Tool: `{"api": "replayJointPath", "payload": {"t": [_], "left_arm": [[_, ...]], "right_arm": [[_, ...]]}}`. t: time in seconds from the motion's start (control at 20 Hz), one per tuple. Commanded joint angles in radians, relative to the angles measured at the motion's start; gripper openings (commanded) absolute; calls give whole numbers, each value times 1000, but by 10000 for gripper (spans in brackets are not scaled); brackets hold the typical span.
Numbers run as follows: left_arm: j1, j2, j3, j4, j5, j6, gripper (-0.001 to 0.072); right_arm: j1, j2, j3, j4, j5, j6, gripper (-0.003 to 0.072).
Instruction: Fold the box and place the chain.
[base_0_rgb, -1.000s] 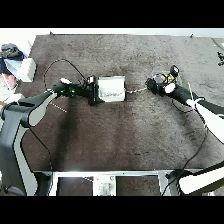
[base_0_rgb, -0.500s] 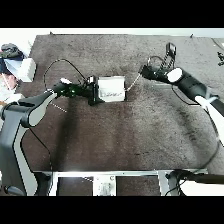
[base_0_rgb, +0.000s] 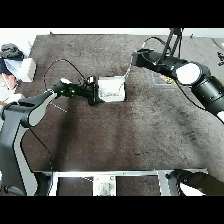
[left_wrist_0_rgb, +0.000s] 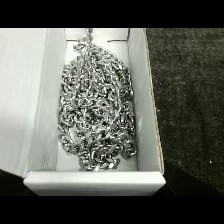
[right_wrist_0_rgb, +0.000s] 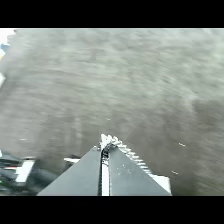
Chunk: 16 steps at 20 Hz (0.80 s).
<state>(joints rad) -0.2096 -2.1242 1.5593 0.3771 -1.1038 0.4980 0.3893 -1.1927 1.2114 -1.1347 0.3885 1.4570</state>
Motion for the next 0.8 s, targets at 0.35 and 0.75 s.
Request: {"api": "replayJointPath", "payload": {"t": [0.35, 0.75], "left_arm": [[1, 0, 1, 0, 0, 0, 356], [1, 0, 1, 0, 1, 0, 356]], "right_arm": [[147, -134, 0, -7, -74, 2, 11], [144, -214, 0, -358, -68, 1, 512]]}}
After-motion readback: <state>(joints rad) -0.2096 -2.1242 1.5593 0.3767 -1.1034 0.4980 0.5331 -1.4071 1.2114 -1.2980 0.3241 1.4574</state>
